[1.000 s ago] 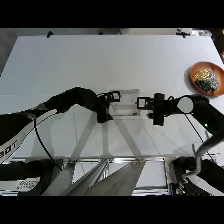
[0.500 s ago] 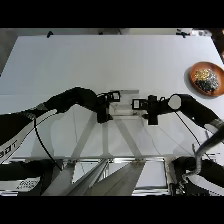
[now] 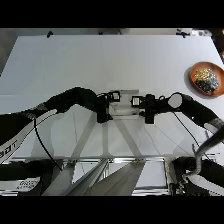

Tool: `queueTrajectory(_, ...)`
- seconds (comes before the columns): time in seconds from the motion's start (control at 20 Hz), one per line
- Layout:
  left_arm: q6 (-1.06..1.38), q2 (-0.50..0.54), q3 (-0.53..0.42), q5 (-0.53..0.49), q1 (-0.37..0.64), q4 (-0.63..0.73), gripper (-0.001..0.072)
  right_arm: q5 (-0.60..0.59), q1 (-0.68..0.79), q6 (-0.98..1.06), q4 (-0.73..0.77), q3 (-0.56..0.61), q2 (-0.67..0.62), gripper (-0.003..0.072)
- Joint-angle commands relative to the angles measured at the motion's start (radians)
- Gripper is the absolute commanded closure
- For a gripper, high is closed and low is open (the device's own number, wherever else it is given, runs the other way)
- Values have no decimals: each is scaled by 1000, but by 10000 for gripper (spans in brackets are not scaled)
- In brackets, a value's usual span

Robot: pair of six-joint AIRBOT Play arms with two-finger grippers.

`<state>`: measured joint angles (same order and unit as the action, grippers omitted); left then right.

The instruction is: Fold the box and place the chain.

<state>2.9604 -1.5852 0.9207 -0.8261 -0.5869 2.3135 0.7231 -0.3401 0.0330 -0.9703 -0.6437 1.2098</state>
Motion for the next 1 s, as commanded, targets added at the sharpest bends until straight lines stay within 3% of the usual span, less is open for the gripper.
queueTrajectory(0.0,-2,-1,0,0,0,1,362,1,-2,-16,75,0,2,463)
queueTrajectory(0.5,-2,-1,0,0,-1,1,362,20,-2,-44,149,0,51,469)
queueTrajectory(0.55,-2,-1,0,0,-1,1,362,19,-2,-44,149,0,51,535)
queueTrajectory(0.6,-2,-1,0,0,-1,1,362,17,-2,-45,149,0,51,664)
queueTrajectory(0.65,-2,-1,0,0,-1,1,362,17,-2,-46,149,0,51,670)
queueTrajectory(0.9,-2,-1,0,0,-1,1,362,20,-2,-65,166,0,51,655)
queueTrajectory(0.95,-2,-1,0,0,0,1,362,19,-2,-65,166,0,51,551)
